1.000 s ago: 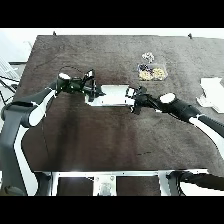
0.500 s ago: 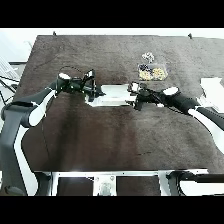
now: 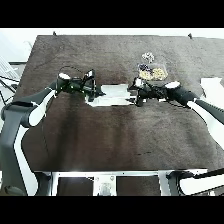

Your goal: Fold the box and place the chain.

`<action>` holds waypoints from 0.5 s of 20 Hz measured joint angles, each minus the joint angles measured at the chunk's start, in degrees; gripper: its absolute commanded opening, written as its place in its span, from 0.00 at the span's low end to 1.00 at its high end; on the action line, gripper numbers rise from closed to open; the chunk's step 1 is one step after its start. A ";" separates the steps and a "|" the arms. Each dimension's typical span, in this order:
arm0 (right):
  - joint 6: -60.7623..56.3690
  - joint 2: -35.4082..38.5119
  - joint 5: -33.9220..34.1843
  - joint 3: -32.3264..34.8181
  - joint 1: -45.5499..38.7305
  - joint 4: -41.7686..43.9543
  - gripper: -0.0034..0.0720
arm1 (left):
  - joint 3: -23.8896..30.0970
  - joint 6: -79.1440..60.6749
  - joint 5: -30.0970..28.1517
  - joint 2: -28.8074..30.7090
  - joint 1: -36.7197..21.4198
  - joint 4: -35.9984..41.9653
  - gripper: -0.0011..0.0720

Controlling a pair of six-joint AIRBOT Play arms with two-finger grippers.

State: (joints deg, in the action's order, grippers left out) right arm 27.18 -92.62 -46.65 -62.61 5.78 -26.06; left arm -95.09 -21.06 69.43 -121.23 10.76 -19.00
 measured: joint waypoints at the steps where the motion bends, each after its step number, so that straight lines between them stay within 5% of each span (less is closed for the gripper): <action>1: 0.02 -0.74 -1.07 -0.81 -0.28 0.00 0.86 | 0.00 0.00 0.00 0.00 0.00 0.00 0.04; 10: 0.02 -9.20 -12.35 -8.96 -1.97 -1.03 0.86 | 0.00 -0.02 0.07 0.00 0.00 0.02 0.04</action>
State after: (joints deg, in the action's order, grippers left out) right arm 27.20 -101.82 -59.00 -71.57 3.81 -27.09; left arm -95.09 -21.08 69.49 -121.23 10.76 -18.98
